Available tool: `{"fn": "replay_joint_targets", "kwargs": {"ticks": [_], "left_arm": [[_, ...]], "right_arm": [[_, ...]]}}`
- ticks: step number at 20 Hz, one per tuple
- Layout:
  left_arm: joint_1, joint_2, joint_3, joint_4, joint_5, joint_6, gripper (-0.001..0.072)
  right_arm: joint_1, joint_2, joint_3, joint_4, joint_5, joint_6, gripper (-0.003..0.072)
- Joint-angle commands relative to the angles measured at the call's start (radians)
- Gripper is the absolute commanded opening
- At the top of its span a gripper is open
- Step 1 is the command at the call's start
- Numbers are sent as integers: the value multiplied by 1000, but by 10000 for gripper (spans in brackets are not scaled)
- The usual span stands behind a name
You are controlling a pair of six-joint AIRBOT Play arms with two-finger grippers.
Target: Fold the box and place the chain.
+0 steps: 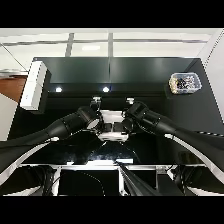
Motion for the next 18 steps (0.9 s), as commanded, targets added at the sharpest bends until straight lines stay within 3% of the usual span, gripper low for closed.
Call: {"fn": "replay_joint_targets", "kwargs": {"ticks": [1,18], "left_arm": [[0,0,0,0,2,2,32],[0,0,0,0,2,2,32]], "right_arm": [[2,-6,1,-10,8,9,141],[2,-21,1,-11,9,7,123]]}}
